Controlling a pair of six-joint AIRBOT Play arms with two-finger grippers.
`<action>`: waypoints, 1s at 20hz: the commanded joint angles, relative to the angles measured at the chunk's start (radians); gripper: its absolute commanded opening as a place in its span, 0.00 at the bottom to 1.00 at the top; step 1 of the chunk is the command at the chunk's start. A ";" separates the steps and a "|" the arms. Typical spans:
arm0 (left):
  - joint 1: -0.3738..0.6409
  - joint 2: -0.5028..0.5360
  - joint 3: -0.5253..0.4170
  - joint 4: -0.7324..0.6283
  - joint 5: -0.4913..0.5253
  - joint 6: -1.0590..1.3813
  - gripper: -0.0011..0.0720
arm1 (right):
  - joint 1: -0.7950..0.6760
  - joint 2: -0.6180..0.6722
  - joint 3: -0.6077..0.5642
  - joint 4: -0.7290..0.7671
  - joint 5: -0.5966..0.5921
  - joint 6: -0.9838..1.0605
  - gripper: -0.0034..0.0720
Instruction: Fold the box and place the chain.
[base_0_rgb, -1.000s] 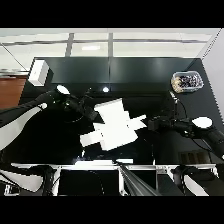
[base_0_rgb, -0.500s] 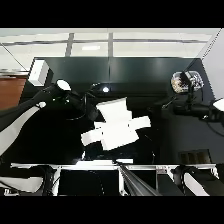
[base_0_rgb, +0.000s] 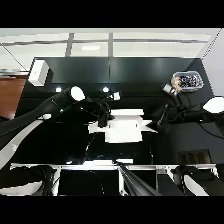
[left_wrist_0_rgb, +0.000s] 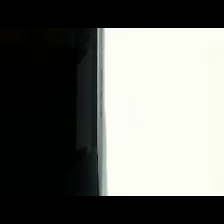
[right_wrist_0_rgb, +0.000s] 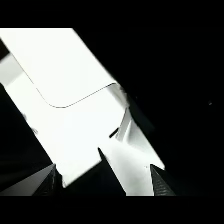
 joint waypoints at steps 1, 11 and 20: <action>-0.016 -0.037 -0.001 0.010 0.035 0.066 0.05 | 0.069 0.000 -0.064 -0.079 -0.069 -0.067 0.94; -0.013 -0.049 -0.001 0.014 0.033 0.066 0.05 | 0.190 0.000 -0.186 -0.188 -0.217 -0.230 0.94; -0.013 -0.062 -0.013 0.060 0.054 0.035 0.05 | 0.208 -0.004 -0.190 -0.176 -0.224 -0.241 0.94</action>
